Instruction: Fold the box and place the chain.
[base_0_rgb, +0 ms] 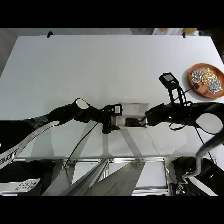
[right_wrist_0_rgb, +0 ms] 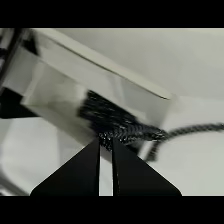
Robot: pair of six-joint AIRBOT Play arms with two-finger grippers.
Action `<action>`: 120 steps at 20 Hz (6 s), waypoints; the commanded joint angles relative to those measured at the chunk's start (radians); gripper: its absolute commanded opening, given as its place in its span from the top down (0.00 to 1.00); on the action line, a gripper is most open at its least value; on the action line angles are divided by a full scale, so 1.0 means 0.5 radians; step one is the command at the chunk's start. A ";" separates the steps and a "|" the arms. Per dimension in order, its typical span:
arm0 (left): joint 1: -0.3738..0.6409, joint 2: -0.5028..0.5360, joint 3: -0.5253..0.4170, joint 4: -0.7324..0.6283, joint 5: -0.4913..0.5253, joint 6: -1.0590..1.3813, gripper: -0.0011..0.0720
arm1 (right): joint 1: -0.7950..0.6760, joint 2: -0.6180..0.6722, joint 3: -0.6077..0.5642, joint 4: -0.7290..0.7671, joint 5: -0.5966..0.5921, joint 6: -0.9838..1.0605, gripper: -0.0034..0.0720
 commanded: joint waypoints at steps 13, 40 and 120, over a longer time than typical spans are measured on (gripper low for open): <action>-0.001 0.002 0.000 0.001 0.001 0.001 0.56 | 0.264 -0.373 0.005 0.012 -0.259 -0.014 0.71; -0.001 0.002 0.000 0.001 0.001 0.001 0.56 | -0.404 -0.988 0.116 -0.451 0.027 0.256 0.64; -0.001 0.002 0.000 0.001 0.001 0.001 0.56 | 0.361 0.043 -0.037 0.067 -0.272 0.338 0.93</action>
